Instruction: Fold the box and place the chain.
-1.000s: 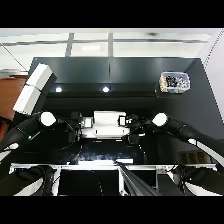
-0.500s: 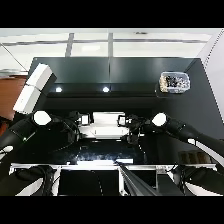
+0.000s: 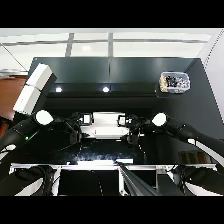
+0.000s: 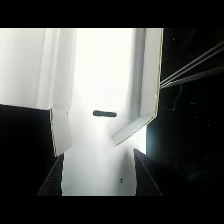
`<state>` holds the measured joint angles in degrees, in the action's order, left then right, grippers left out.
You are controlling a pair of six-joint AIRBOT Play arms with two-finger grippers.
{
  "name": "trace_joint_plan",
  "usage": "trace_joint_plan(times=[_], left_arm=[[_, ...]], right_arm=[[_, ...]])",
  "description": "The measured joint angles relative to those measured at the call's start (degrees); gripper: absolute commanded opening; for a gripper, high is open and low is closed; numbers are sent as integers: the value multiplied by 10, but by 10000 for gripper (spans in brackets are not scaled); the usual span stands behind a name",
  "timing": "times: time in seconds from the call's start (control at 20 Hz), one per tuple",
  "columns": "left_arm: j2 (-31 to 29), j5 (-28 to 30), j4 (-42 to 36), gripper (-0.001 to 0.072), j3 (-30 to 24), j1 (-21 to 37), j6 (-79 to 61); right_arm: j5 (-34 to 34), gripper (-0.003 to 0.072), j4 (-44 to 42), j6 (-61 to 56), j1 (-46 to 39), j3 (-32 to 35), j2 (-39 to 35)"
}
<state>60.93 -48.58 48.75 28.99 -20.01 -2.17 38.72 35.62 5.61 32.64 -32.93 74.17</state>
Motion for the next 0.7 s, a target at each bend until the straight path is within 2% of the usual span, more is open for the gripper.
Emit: trace_joint_plan(times=[0.2, 0.25, 0.35, 0.4, 0.7], left_arm=[[0, 0, -16, 502, 0, 0, -2], [0, 0, -19, 477, 0, 0, -2], [0, -3, -28, 357, 0, 0, -4], [0, -9, -32, 340, 0, 0, -4], [0, -17, -42, 332, 0, -1, -20]], right_arm=[[0, 373, 0, 0, 0, 0, 0], [0, 373, 0, 0, 0, 0, 0], [0, 373, 0, 0, 0, 0, 0], [0, 373, 0, 0, 0, 0, 0], [0, 373, 0, 0, 0, 0, 0]])
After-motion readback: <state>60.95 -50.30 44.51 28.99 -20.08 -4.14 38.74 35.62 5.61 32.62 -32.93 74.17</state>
